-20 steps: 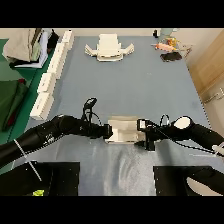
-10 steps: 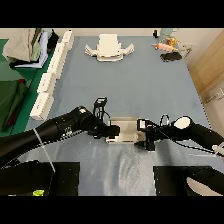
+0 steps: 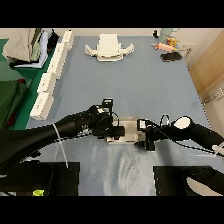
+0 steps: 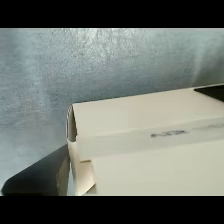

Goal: Fold the box.

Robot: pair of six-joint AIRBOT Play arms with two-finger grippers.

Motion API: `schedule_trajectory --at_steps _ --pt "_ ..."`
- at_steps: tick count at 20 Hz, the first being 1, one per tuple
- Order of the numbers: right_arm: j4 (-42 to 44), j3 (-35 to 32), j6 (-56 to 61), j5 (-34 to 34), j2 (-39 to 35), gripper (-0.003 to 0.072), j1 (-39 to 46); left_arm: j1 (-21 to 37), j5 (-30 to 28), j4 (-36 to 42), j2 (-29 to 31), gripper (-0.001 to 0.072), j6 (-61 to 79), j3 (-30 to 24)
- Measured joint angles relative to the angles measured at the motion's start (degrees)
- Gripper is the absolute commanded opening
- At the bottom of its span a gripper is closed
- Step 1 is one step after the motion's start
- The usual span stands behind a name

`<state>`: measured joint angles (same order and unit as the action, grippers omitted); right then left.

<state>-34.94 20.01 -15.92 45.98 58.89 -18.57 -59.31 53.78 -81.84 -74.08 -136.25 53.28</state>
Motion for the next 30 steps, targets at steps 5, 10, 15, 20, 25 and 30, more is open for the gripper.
schedule_trajectory --at_steps 5,10,15,20,25,30 --pt "0.0 0.0 0.0 0.0 0.0 0.0469 0.0 -1.2 4.3 -3.6 -3.8 0.0312 -3.2 3.1" --pt "0.0 0.0 0.0 0.0 0.0 0.0469 0.0 -1.9 5.4 -5.1 -5.3 0.0275 -5.6 3.8" --pt "0.0 0.0 0.0 0.0 0.0 0.0468 0.0 -2.5 5.8 -5.8 -6.6 0.0273 -7.1 4.3" --pt "0.0 0.0 0.0 0.0 0.0 0.0469 0.0 -2.9 6.6 -7.0 -7.4 0.0011 -9.3 5.0" --pt "0.0 0.0 0.0 0.0 0.0 0.0469 0.0 -3.1 7.4 -7.7 -7.6 0.0016 -11.0 5.2" --pt "0.0 0.0 0.0 0.0 0.0 0.0469 0.0 -3.1 7.7 -7.9 -7.6 0.0572 -11.5 5.2"
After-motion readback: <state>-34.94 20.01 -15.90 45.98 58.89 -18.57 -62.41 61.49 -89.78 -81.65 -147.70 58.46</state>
